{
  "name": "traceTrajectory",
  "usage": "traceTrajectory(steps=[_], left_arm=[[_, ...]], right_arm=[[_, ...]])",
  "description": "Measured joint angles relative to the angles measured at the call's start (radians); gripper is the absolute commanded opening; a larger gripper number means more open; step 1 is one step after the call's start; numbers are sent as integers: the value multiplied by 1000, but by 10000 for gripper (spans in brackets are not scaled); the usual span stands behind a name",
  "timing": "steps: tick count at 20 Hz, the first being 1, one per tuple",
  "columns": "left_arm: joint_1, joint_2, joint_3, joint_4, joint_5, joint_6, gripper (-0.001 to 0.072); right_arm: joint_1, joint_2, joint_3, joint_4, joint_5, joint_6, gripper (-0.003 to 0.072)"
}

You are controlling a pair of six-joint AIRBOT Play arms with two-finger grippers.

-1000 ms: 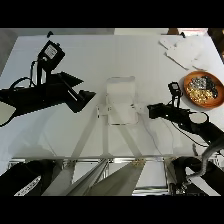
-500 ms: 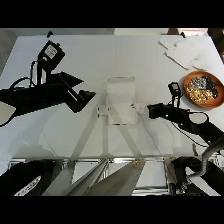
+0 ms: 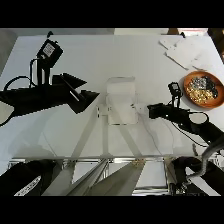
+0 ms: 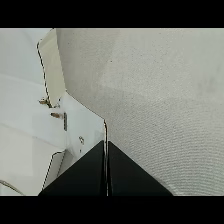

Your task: Fold the box and place the chain.

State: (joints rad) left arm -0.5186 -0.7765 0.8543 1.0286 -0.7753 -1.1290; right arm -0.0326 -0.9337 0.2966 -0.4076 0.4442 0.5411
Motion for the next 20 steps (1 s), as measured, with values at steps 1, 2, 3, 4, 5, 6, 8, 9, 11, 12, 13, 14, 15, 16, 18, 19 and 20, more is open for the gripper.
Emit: traceTrajectory(steps=[1,2,3,4,5,6,8,9,11,12,13,14,15,16,18,19,20], left_arm=[[0,0,0,4,-2,0,101],[0,0,0,21,-8,1,107],[0,0,0,37,-14,0,107],[0,0,0,57,-21,1,107],[0,0,0,76,-26,1,107],[0,-1,0,93,-27,1,107],[0,-7,0,117,-31,-7,116],[0,-13,0,128,-31,-18,120],[0,-27,2,147,-24,-31,177],[0,-37,7,154,-10,-35,183],[0,-50,16,163,2,-39,229],[0,-65,26,171,10,-42,228],[0,-83,40,177,19,-45,229],[0,-106,56,182,21,-46,229],[0,-154,92,190,22,-50,229],[1,-181,111,192,22,-54,229],[2,-206,129,194,21,-63,229]], right_arm=[[0,0,0,0,0,0,14],[0,0,0,0,0,0,14],[0,0,0,0,0,0,14],[0,0,0,0,0,0,14],[0,0,0,0,0,0,14],[0,0,0,0,0,0,14],[0,0,0,0,0,0,14],[0,0,0,0,0,0,14],[0,0,0,0,0,0,14],[0,0,0,0,0,0,14],[0,0,0,0,0,0,14],[0,0,0,0,0,0,14],[0,0,0,0,0,0,14],[0,0,0,0,0,0,14],[0,0,0,0,0,0,14],[0,0,0,0,0,0,14],[0,0,0,0,0,0,14]])
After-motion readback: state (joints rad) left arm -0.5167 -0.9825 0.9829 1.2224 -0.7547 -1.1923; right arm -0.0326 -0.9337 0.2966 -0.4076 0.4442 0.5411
